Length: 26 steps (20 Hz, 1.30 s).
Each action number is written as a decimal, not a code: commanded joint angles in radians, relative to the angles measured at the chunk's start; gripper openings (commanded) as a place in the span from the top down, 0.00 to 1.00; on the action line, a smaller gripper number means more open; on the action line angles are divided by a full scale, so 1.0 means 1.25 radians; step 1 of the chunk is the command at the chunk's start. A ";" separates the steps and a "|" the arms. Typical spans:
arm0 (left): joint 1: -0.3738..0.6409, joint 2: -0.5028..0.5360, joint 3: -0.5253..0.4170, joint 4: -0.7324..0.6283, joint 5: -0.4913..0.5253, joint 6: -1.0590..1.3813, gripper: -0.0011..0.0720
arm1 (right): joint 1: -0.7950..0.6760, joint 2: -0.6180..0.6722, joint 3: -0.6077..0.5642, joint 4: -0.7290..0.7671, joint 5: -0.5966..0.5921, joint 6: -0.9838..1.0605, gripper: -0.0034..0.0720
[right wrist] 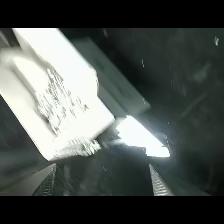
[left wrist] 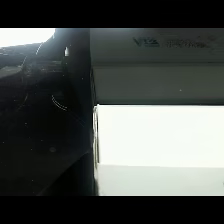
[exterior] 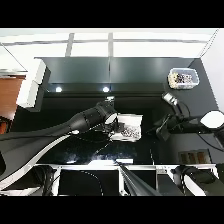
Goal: Fold the box and place the chain.
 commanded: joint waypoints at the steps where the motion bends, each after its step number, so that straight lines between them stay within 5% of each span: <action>1: 0.000 0.001 0.000 0.000 0.002 0.000 0.95 | 0.019 -0.001 -0.106 0.075 -0.104 -0.323 0.05; 9: 0.000 0.000 0.000 0.000 0.002 0.000 0.95 | 0.176 -0.073 -0.147 0.074 -0.187 -0.529 0.07; 10: 0.000 0.000 0.000 0.000 0.001 0.000 0.95 | 0.189 -0.085 -0.147 0.072 -0.193 -0.540 0.26; 11: 0.000 0.000 0.000 0.000 0.001 0.000 0.95 | 0.197 -0.094 -0.147 0.072 -0.208 -0.540 0.31; 15: 0.000 0.000 0.000 0.000 0.001 0.000 0.95 | 0.200 -0.101 -0.146 0.075 -0.253 -0.540 0.31; 17: 0.000 0.000 0.000 0.000 0.001 0.000 0.95 | 0.200 -0.101 -0.146 0.075 -0.259 -0.540 0.60; 26: 0.000 0.000 0.000 0.000 0.000 0.000 0.95 | 0.200 -0.101 -0.146 0.097 -0.312 -0.539 0.60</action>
